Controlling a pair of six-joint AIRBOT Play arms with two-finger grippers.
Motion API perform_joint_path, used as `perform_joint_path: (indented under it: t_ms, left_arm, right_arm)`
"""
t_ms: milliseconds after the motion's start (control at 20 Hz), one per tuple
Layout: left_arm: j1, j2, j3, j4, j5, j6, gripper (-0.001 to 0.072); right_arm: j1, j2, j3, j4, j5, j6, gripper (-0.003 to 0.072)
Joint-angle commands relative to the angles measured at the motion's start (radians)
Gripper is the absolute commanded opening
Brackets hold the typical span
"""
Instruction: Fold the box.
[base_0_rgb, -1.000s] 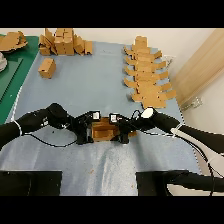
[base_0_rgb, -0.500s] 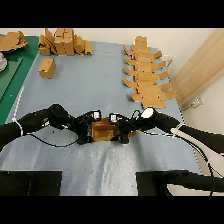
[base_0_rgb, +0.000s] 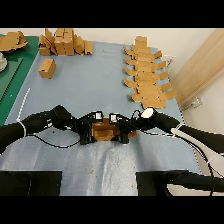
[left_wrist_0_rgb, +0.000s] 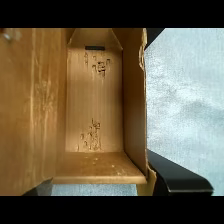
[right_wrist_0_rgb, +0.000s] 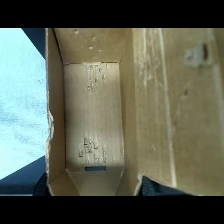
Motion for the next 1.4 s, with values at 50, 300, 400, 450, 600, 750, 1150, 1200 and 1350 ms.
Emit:
perform_joint_path:
  t_ms: [50,300,400,450,600,750,1150,1200,1350]
  left_arm:
    - [-0.002,-0.003,0.0,0.005,0.023,-0.008,0.0686]
    - [-0.001,-0.003,0.0,0.113,0.021,-0.121,0.0686]
    - [-0.001,-0.002,0.0,0.112,0.023,-0.119,0.0686]
    - [-0.001,-0.002,0.0,0.113,0.023,-0.119,0.0686]
    - [0.013,0.006,0.0,0.109,0.012,-0.119,0.0686]
    - [0.03,0.017,0.0,0.108,-0.013,-0.118,0.0686]
    - [0.028,0.01,0.0,0.056,-0.026,-0.044,0.0685]
    - [0.028,0.004,0.0,0.055,-0.032,-0.044,0.0653]
    - [0.028,-0.011,0.0,0.055,-0.063,-0.022,0.0502]
  right_arm:
    - [0.0,0.0,0.0,0.0,0.001,0.0,0.0581]
    - [0.0,0.0,0.0,-0.023,0.001,0.0,0.0581]
    - [0.0,0.0,0.0,-0.031,0.001,0.0,0.0581]
    - [0.0,0.0,0.0,-0.031,0.001,0.0,0.0581]
    - [0.0,0.0,0.0,-0.031,0.0,0.0,0.0581]
    - [0.0,0.0,0.0,-0.031,0.0,0.0,0.0581]
    - [0.0,0.0,0.0,-0.031,0.0,0.0,0.0581]
    - [0.0,0.0,0.0,-0.03,0.0,0.0,0.0581]
    - [0.0,0.0,0.0,-0.03,0.0,0.0,0.0581]
